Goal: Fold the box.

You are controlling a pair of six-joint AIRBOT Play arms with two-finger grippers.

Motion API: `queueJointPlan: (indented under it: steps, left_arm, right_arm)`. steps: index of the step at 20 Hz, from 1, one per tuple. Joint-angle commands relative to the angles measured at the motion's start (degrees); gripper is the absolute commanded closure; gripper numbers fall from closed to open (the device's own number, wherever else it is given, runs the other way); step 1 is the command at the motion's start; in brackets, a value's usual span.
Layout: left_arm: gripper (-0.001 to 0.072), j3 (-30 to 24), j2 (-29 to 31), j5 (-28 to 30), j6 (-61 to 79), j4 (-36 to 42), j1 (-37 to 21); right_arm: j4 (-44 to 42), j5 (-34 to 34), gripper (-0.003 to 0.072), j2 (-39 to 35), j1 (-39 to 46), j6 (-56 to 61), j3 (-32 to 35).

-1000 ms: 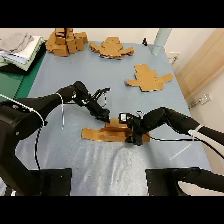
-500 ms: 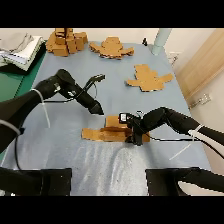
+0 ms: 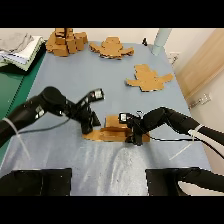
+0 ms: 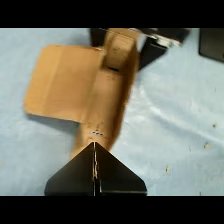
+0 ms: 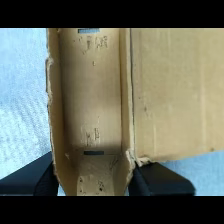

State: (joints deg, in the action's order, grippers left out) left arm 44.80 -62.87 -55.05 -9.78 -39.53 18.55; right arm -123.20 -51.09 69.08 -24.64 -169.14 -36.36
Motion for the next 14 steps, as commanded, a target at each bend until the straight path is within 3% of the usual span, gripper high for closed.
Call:
queueJointPlan:
  steps: [1, 2, 3, 6, 14]
  left_arm:
    - [0.0514, -7.13, 3.63, 5.27, 14.67, 2.23, 1.7]
    - [0.0064, -8.98, 3.45, 6.82, 19.54, 4.35, 0.33]
    - [0.0003, -10.56, 3.17, 8.72, 22.8, 6.47, -1.11]
    - [0.0003, -11.67, 1.66, 10.56, 27.1, 7.34, -2.93]
    - [0.0005, -11.63, -4.35, 11.87, 27.3, 15.17, 0.26]
  right_arm:
    - [-0.02, 0.02, 0.0171, 0.02, 0.02, 0.0, -0.07]
    - [-0.02, 0.0, 0.017, 0.0, 0.02, 0.0, -0.07]
    - [0.0, 0.0, 0.0171, 0.0, 0.02, 0.0, -0.04]
    - [0.0, 0.0, 0.0171, 0.0, 0.02, 0.0, -0.04]
    - [0.0, 0.02, 0.0171, 0.0, 0.02, 0.0, -0.07]
